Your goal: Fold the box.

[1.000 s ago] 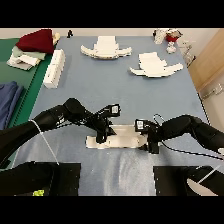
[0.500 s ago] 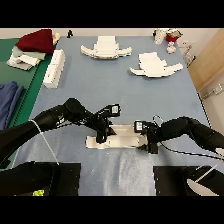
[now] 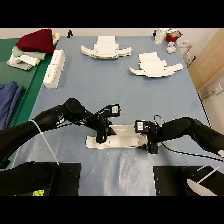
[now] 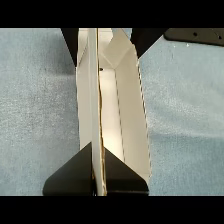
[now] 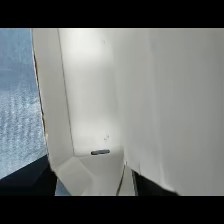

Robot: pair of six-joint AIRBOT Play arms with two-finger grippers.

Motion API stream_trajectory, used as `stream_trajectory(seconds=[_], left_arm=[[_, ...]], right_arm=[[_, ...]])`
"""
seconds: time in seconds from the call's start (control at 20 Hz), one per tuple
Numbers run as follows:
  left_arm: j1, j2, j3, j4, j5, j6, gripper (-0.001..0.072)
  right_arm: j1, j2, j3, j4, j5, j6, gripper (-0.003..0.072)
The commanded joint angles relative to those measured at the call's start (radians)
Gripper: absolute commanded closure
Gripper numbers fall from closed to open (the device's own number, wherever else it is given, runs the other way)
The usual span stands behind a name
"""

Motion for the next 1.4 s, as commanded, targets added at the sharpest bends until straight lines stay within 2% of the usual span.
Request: stream_trajectory(seconds=[0.0, 0.7, 0.9, 1.35], left_arm=[[0.0, 0.0, 0.0, 0.0, 0.0, 0.0, 0.0694], [0.0, 0.0, 0.0, 0.0, 0.0, 0.0, 0.0694], [0.0, 0.0, 0.0, 0.0, 0.0, 0.0, 0.0694], [0.0, 0.0, 0.0, 0.0, 0.0, 0.0, 0.0693]], right_arm=[[0.025, -0.002, -0.001, -0.007, 0.013, 0.0, 0.004], [0.031, -0.032, -0.014, -0.019, 0.071, 0.0, 0.0043], [0.032, -0.05, -0.014, -0.018, 0.07, 0.0, 0.016], [0.032, -0.05, -0.014, -0.019, 0.063, 0.0, 0.0167]])
